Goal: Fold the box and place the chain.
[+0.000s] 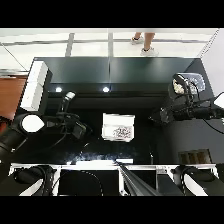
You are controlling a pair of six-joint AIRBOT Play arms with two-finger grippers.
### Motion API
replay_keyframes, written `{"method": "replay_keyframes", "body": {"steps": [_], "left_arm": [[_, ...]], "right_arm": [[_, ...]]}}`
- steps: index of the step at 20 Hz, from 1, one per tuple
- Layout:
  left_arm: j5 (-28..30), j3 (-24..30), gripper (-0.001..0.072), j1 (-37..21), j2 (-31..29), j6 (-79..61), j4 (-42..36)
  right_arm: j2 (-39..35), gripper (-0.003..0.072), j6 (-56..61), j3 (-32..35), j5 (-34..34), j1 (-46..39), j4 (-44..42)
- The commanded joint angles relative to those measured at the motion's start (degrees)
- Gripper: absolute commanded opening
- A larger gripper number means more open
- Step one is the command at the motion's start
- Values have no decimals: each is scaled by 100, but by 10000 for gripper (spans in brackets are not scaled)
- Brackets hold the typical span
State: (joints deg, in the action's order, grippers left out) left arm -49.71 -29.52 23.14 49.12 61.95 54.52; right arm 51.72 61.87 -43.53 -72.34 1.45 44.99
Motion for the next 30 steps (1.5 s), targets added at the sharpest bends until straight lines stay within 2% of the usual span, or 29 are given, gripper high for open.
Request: {"method": "replay_keyframes", "body": {"steps": [1, 8, 14, 20, 26, 30], "left_arm": [[492, 461, 711, 83, 243, -2922, -927], [1502, 459, 710, 264, 625, -3797, -857], [953, 455, 710, 505, 782, -5532, -896], [828, 192, 711, 807, 1296, -5761, -1071], [251, -461, 710, 573, 1812, -5670, -1132], [-17, -542, 709, 111, 1906, -5724, -1169]], "right_arm": [[-4, 441, 94, 28, 79, 11, 7], [-4, 442, 98, 35, 96, 11, 2], [-4, 442, 160, 35, 363, 11, -22], [-4, 442, 160, 35, 378, 11, -31], [-4, 442, 155, 35, 319, 11, -31], [-4, 442, 151, 35, 297, 11, -26]]}}
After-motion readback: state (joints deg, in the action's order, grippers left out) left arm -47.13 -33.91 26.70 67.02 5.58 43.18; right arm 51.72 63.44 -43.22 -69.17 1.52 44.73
